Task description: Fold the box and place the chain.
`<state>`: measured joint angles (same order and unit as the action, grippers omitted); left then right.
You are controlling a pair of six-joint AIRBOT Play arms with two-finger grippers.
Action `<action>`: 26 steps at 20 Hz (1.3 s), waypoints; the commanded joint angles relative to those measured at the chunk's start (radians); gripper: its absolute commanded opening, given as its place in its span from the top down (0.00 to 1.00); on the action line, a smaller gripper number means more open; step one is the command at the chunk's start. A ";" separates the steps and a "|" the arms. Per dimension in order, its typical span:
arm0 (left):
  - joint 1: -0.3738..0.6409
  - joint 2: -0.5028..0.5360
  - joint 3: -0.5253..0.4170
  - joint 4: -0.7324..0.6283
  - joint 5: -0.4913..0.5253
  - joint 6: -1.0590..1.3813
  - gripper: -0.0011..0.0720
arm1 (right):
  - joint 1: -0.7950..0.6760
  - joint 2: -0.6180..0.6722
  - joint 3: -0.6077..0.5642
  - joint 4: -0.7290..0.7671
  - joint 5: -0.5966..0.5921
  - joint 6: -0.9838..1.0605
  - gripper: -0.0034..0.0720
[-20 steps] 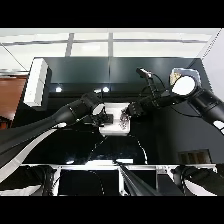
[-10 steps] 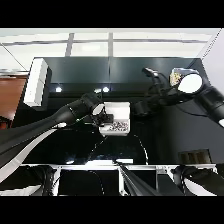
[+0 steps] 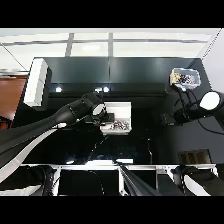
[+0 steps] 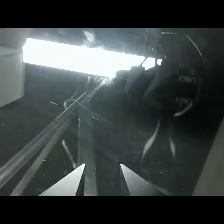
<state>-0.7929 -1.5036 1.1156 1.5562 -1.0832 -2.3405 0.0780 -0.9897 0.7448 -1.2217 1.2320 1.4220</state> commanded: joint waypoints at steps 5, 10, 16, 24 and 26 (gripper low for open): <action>0.000 0.026 0.006 0.004 -0.036 0.003 0.51 | -0.013 0.015 -0.074 0.044 -0.093 -0.044 0.64; -0.005 0.093 0.032 0.070 -0.151 0.067 0.12 | -0.013 0.015 -0.074 0.059 -0.106 -0.043 0.64; 0.025 0.347 -0.006 0.288 -0.267 0.093 0.12 | -0.013 0.015 -0.074 0.087 -0.172 -0.047 0.64; 0.502 0.610 -0.420 -0.166 0.042 0.490 0.13 | -0.013 0.015 -0.074 0.086 -0.205 -0.047 0.64; 0.567 0.587 -0.461 -0.517 0.153 1.095 0.13 | -0.013 0.015 -0.074 0.087 -0.204 -0.047 0.64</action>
